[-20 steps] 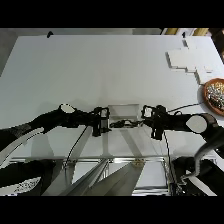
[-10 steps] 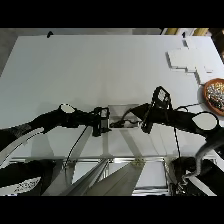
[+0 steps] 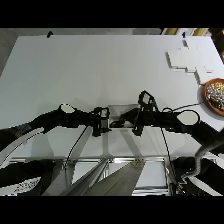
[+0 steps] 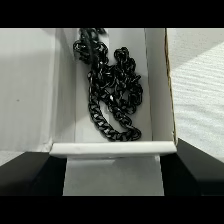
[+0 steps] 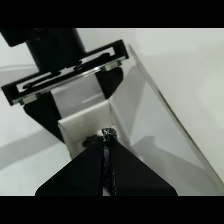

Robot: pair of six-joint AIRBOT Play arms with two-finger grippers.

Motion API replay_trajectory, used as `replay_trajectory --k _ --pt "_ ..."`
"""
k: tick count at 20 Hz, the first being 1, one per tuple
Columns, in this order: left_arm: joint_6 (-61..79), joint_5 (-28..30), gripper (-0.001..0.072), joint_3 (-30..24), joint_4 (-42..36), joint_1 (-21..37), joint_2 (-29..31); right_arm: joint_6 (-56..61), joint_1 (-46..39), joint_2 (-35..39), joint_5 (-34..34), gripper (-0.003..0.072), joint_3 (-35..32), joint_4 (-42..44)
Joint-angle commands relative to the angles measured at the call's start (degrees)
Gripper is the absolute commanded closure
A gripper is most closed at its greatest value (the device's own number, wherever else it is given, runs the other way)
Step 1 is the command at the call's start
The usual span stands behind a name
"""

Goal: Fold the box and place the chain.

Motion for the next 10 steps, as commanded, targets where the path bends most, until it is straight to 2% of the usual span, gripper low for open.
replay_trajectory --k 1,2,3,4,6,7,8,9,10 --pt "0.00 0.02 0.0640 0.00 0.00 0.02 0.02 -1.20 2.47 -1.77 -1.88 0.0663 0.02 -0.59" --pt "0.02 0.02 0.0640 0.00 0.02 0.02 0.02 -1.18 2.34 -1.77 -2.01 0.0583 0.02 -2.03" --pt "0.00 0.00 0.0640 0.00 0.00 0.02 0.02 -0.72 1.77 -1.66 -1.77 0.0459 0.04 -3.93" --pt "0.00 0.02 0.0640 0.00 0.02 0.02 0.02 -0.09 0.42 -1.11 -0.74 0.0382 0.04 -6.54" --pt "0.00 0.00 0.0640 0.00 0.00 0.02 0.02 2.69 -4.33 2.16 3.89 0.0396 0.04 -14.25" --pt "0.00 0.00 0.0640 0.00 0.02 0.02 0.02 3.61 -7.41 4.52 6.60 0.0437 0.04 -18.45" --pt "0.00 0.02 0.0640 0.00 0.02 0.02 0.02 3.58 -11.04 7.32 9.25 0.0525 0.04 -22.84" --pt "0.00 0.02 0.0640 0.00 0.00 0.02 0.02 3.54 -14.21 9.75 9.68 0.0571 0.04 -26.27" --pt "0.00 0.00 0.0640 0.00 0.02 0.02 0.02 3.52 -17.16 11.63 9.38 0.0571 0.07 -28.72"
